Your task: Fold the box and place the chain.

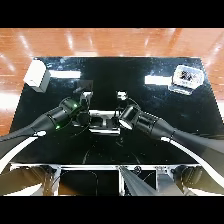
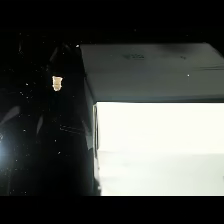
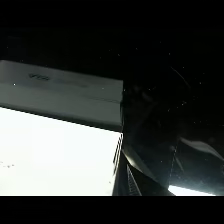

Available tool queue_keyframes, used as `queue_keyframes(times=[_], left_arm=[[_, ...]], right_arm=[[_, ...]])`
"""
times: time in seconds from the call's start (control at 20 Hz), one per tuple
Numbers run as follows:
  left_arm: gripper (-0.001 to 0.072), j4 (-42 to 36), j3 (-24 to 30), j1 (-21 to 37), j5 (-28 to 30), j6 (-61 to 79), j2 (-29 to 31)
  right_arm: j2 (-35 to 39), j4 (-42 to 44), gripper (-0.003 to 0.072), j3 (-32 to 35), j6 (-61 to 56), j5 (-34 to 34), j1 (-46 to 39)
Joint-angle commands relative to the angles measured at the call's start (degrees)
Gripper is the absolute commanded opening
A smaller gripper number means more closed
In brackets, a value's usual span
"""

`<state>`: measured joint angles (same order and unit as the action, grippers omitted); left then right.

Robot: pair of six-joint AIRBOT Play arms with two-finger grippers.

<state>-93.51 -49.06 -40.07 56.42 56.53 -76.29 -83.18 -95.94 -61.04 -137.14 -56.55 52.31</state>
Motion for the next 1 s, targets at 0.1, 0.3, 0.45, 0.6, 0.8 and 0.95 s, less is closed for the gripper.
queue_keyframes(times=[0.1, 0.3, 0.45, 0.6, 0.8, 0.95], left_arm=[[0.0020, 0.11, 0.02, -0.02, -0.66, 0.00, -0.02], [0.0020, 0.09, 0.02, -0.02, -0.74, 0.02, -0.02], [0.0020, 0.07, 0.02, -0.02, -1.09, 0.02, -0.02], [0.0020, 0.07, 0.02, -0.02, -1.16, 0.02, -0.02], [0.0019, 0.02, 0.02, -0.02, -1.18, 0.02, -0.02], [0.0020, 0.02, 0.02, -0.02, -1.18, 0.02, -0.02]], right_arm=[[-4.02, 0.61, 0.0368, -5.07, 1.36, -6.16, -0.15], [-5.22, 1.44, 0.0368, -6.67, 2.08, -6.82, -0.31], [-5.25, 1.44, 0.0368, -6.78, 2.25, -8.59, -0.72], [-5.25, 1.44, 0.0367, -6.78, 2.71, -9.29, -0.79], [-5.25, 1.66, 0.0196, -6.78, 4.35, -9.16, -0.79], [-5.29, 2.19, 0.0069, -6.78, 6.21, -8.83, -0.83]])
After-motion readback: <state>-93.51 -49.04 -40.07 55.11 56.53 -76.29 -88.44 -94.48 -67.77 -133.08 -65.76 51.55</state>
